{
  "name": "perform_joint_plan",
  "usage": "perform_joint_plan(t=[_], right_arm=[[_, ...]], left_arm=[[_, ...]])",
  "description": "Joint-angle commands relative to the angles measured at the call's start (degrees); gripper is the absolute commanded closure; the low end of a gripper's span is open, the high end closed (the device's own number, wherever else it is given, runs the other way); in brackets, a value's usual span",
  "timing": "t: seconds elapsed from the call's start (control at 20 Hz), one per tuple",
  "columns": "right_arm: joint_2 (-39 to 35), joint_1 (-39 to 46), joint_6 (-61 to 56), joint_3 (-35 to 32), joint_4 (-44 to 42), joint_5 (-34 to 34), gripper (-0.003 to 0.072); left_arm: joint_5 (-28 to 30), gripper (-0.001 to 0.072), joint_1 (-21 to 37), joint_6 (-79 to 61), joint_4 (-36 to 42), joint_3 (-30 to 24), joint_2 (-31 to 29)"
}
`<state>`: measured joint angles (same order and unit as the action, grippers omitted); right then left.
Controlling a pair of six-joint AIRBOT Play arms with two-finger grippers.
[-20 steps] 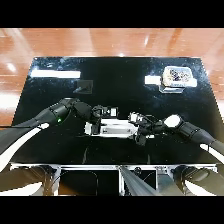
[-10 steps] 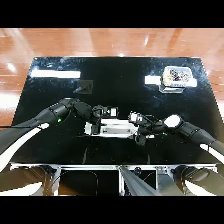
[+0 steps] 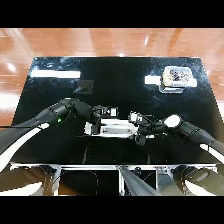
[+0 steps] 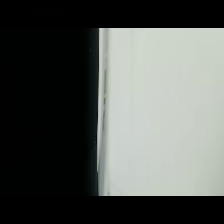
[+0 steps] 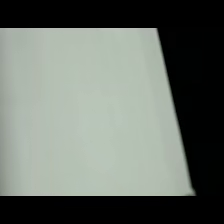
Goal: Fold the box and place the chain.
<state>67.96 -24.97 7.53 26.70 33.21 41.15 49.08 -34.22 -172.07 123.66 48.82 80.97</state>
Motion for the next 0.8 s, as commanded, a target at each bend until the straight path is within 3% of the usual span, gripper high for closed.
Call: perform_joint_plan(t=[0.0,0.15,0.2,0.25,0.7,0.75], right_arm=[[0.0,0.0,0.0,0.0,0.0,0.0,0.0089],[0.0,0.0,0.0,0.0,0.0,0.0,0.0092],[0.0,0.0,0.0,0.0,0.0,0.0,0.0213],[0.0,0.0,0.0,0.0,0.0,0.0,0.0245],[0.0,0.0,0.0,0.0,0.0,0.0,0.0241],[0.0,0.0,0.0,0.0,0.0,0.0,0.0154]], left_arm=[[0.0,0.0685,0.0,0.0,0.0,0.1,0.0],[0.0,0.0685,0.0,0.0,0.0,0.1,0.0],[0.0,0.0685,0.0,0.0,0.0,0.1,0.0],[0.0,0.0685,0.0,0.0,0.0,0.1,0.0],[0.0,0.0685,0.0,0.0,0.0,0.1,0.0],[0.0,0.0684,0.0,0.0,0.0,0.1,0.0]])
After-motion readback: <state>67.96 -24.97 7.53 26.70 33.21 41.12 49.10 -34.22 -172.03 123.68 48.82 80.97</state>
